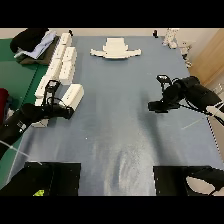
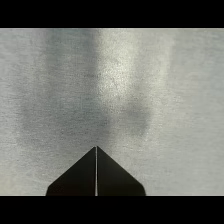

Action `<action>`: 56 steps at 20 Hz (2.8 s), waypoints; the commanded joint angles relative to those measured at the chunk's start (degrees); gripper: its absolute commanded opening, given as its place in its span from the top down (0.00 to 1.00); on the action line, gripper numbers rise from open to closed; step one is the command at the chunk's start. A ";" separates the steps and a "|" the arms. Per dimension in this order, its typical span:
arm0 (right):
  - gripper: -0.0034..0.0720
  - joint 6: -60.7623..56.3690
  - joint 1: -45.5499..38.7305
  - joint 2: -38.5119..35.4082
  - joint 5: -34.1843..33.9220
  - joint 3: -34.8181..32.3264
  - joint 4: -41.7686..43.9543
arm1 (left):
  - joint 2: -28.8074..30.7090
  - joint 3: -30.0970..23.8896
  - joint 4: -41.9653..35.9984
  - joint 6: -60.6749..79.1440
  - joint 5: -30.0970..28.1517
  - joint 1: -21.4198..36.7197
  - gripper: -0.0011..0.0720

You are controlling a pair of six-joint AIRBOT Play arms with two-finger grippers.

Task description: Fold the box.

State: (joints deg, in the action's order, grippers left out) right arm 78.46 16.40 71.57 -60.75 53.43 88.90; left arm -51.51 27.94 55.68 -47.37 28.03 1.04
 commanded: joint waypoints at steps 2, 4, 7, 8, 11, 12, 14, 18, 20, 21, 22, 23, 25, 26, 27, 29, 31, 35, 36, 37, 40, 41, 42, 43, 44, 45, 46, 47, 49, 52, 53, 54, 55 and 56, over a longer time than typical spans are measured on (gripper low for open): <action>0.94 -0.02 -0.02 0.02 0.02 0.07 0.00 | -10.40 6.08 0.94 -3.61 -5.29 1.20 0.27; 0.94 -0.02 -0.02 0.02 0.02 0.04 0.00 | -14.75 9.70 0.96 -3.72 -5.44 1.29 0.27; 0.94 -0.02 -0.02 0.02 0.02 0.04 0.00 | -18.78 13.60 0.98 -5.95 -5.29 3.43 0.27; 0.94 -0.02 -0.02 0.02 0.02 0.04 0.02 | -19.30 14.21 0.98 -6.67 -5.01 4.85 0.27; 0.94 -0.02 -0.02 0.02 0.02 0.04 0.02 | -19.41 14.43 1.18 -6.36 -4.61 7.80 0.27; 0.94 -0.02 -0.02 0.02 0.02 0.04 0.02 | -19.43 14.43 1.42 -5.55 -4.33 8.07 0.27; 0.94 -0.02 -0.02 0.02 0.02 0.04 0.02 | -19.45 14.45 1.79 -3.56 -4.74 7.85 0.27; 0.94 -0.02 -0.02 0.02 0.02 0.04 0.02 | -21.42 15.76 1.79 -3.39 -5.81 7.82 0.27; 0.94 -0.02 -0.02 0.02 0.02 0.07 0.00 | -23.54 17.84 1.79 -3.41 -5.38 7.52 0.27; 0.94 -0.02 -0.02 0.02 0.02 0.07 0.02 | -24.79 19.10 1.79 -3.41 -4.96 7.50 0.27; 0.94 -0.02 -0.02 0.02 0.02 0.07 0.02 | -26.08 20.48 1.79 -3.41 -4.68 7.50 0.27; 0.94 -0.02 -0.02 0.02 0.02 0.04 0.00 | -27.34 21.79 1.79 -3.43 -4.68 7.50 0.27; 0.94 -0.02 -0.02 0.02 0.02 0.04 0.02 | -29.57 24.13 1.79 -3.43 -4.72 7.52 0.27; 0.94 -0.02 -0.02 0.02 0.02 0.04 0.00 | -30.77 25.40 1.77 -3.43 -4.68 7.50 0.27; 0.94 -0.02 -0.02 0.02 0.02 0.04 0.00 | -32.00 26.62 1.42 -3.48 -4.66 7.50 0.27; 0.94 -0.02 -0.02 0.02 0.02 0.07 0.00 | -34.18 28.94 1.11 -3.48 -4.68 7.52 0.27; 0.94 -0.02 -0.02 0.02 0.02 0.04 0.00 | -35.87 31.10 1.11 -3.48 -4.79 7.52 0.27; 0.94 -0.02 -0.02 0.02 0.02 0.04 0.00 | -39.04 35.47 0.92 -3.67 -4.68 7.50 0.27; 0.94 -0.02 -0.02 0.02 0.02 0.04 0.00 | -39.58 36.30 0.92 -3.63 -4.63 7.48 0.27; 0.94 -0.02 -0.02 0.02 0.02 0.04 0.00 | -40.04 36.81 0.96 -3.34 -5.18 7.37 0.27; 0.94 -0.02 -0.02 0.02 0.02 0.04 0.00 | -40.33 37.09 0.94 -3.02 -7.02 6.97 0.27; 0.94 -0.02 -0.02 0.02 0.02 0.04 0.00 | -40.33 37.09 0.94 -3.02 -7.76 6.86 0.27; 0.94 -0.02 -0.02 0.02 0.02 0.07 0.00 | -40.33 37.11 0.94 -3.02 -8.17 6.86 0.27; 0.94 -0.02 -0.02 0.02 0.02 0.04 0.00 | -40.30 37.11 0.92 -3.04 -8.17 6.88 0.27; 0.94 -0.02 -0.02 0.02 0.02 0.04 0.00 | -40.30 37.09 0.94 -3.04 -8.11 6.84 0.27; 0.94 -0.02 -0.02 0.02 0.02 0.04 0.00 | -40.30 37.09 0.94 -3.04 -8.13 6.82 0.27; 0.94 -0.02 -0.02 0.02 0.02 0.07 0.00 | -40.30 37.09 0.94 -3.04 -8.13 6.82 0.27; 0.94 -0.02 -0.02 0.02 0.02 0.04 0.00 | -40.30 37.11 0.92 -3.04 -8.13 6.82 0.27; 0.94 -0.02 -0.02 0.02 0.02 0.04 0.00 | -40.33 37.05 0.92 -3.06 -8.13 6.80 0.27; 0.94 -0.02 -0.02 0.02 0.02 0.04 0.00 | -40.33 37.05 0.94 -3.04 -6.93 6.80 0.27; 0.94 -0.02 -0.02 0.02 0.02 0.04 0.00 | -40.48 37.05 0.98 -2.97 -6.38 6.80 0.27; 0.94 -0.02 -0.02 0.02 0.02 0.04 0.00 | -40.83 37.05 0.98 -2.97 -6.40 6.80 0.26; 0.94 -0.02 -0.02 0.02 0.04 0.04 0.00 | -41.16 37.05 1.03 -2.97 -6.47 6.80 0.23; 0.94 -0.02 -0.02 0.02 0.02 0.04 0.00 | -41.42 37.05 1.01 -2.97 -6.49 6.80 0.23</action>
State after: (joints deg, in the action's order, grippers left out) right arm 78.43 16.38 71.57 -60.73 53.43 88.90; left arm -92.38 64.97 56.62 -50.39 21.06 7.77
